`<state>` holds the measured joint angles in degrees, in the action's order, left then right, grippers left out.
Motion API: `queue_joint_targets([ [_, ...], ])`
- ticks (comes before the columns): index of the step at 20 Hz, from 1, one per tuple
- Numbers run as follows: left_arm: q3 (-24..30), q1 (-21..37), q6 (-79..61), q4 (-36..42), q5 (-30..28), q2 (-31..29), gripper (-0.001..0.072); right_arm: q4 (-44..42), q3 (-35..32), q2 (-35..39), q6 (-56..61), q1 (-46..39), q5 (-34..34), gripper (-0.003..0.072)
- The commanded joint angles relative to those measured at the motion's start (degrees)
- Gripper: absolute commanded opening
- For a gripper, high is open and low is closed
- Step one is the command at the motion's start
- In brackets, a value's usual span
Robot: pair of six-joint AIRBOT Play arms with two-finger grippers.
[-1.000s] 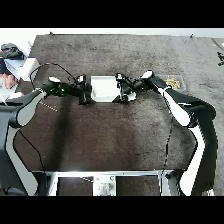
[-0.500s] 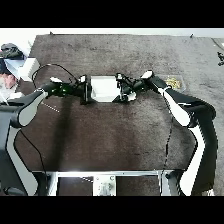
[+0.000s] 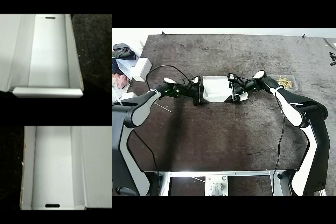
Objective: Fold the box and place the chain.
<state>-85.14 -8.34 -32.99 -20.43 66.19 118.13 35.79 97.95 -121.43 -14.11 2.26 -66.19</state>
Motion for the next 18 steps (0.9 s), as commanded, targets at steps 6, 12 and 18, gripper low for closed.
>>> queue_joint_targets([
  [6,-1.9,-0.3,1.5,-1.6,0.5,0.1,0.0709,0.0,0.0,0.0,0.0,0.0,0.0,0.0432],
  [12,-1.9,-0.3,2.9,-4.6,0.4,0.2,0.0708,0.0,0.0,0.0,0.0,0.0,0.0,0.0432],
  [18,-1.9,-0.3,2.5,-3.8,0.9,0.2,0.0709,0.0,0.0,0.0,0.0,0.0,0.0,0.0433],
])
